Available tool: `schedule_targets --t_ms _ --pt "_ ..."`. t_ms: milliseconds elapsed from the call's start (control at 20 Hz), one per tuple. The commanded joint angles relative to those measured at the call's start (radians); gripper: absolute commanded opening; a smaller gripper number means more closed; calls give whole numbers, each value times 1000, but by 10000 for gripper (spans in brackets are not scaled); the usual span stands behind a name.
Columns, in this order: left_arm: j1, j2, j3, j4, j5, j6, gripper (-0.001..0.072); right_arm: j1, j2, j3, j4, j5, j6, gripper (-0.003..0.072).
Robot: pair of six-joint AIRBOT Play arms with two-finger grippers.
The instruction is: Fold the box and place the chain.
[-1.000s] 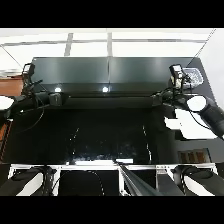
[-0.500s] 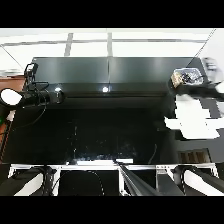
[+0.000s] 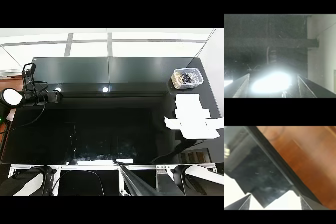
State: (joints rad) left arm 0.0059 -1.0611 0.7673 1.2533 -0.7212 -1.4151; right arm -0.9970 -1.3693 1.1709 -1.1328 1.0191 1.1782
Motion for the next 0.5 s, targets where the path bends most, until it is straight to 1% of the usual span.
schedule_targets --t_ms 0,50,100,200,300,450 --pt "0 -2 1 -8 3 -6 708 -55 -167 113 6 222 -187 720" --pt "0 -2 1 -9 3 -6 708 -50 -198 117 5 264 -254 720" --pt "-1 -2 1 -16 3 -7 708 -48 -222 117 4 281 -302 720" --pt "-1 -2 1 -40 4 -6 708 -50 -243 117 -3 263 -352 720" --pt "-5 -2 1 -42 3 -6 708 -51 -254 117 -5 239 -360 720" --pt "-7 -2 1 -42 2 -6 708 -59 -283 117 8 269 -375 720"
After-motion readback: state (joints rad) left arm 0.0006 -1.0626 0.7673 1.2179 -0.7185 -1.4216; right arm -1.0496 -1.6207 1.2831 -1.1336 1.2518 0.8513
